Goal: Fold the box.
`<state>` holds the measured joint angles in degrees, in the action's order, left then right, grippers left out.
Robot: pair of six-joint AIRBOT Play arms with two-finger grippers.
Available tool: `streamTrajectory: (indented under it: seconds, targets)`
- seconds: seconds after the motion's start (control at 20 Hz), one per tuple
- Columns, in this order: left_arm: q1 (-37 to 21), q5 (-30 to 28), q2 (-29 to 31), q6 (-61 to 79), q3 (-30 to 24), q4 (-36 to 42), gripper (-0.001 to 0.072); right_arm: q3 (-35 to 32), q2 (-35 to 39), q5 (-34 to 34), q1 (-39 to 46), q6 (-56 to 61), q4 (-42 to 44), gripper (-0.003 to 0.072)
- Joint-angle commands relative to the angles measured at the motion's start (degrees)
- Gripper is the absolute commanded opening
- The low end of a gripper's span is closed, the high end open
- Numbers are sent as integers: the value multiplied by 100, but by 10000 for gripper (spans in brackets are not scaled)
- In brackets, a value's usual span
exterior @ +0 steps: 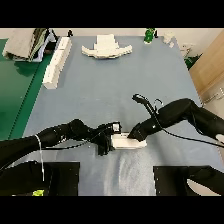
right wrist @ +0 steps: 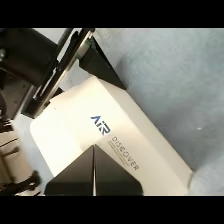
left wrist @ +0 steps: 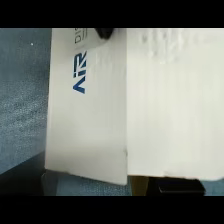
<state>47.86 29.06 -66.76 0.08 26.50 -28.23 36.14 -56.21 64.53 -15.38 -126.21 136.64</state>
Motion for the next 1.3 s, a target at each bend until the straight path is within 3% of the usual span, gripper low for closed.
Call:
streamTrajectory:
  seconds: [0.0,0.2,0.4,0.55,0.7,0.9,0.95,1.25]
  targets:
    - [0,0,-2,0,-2,0,466,-393,789,-925,-363,-92,-817,6]
    - [0,-4,-2,0,-2,0,467,-389,846,-1008,-850,-431,-1478,32]
    - [0,-2,-2,0,-2,0,466,-387,841,-1126,-1495,-1130,-1862,340]
    - [0,-4,-2,0,-2,0,467,-382,841,-1360,-1784,-1130,-2618,415]
    - [0,-2,-2,0,-2,0,466,-352,841,-1589,-1834,-1250,-2785,552]
    - [0,-2,-2,0,-2,0,466,-125,844,-1602,-1895,-1611,-2774,559]
    - [0,-2,-2,0,-2,0,467,-83,850,-1606,-1971,-1641,-2776,619]
    - [0,-2,-2,0,-2,0,466,-142,828,-1650,-2406,-1805,-2830,624]
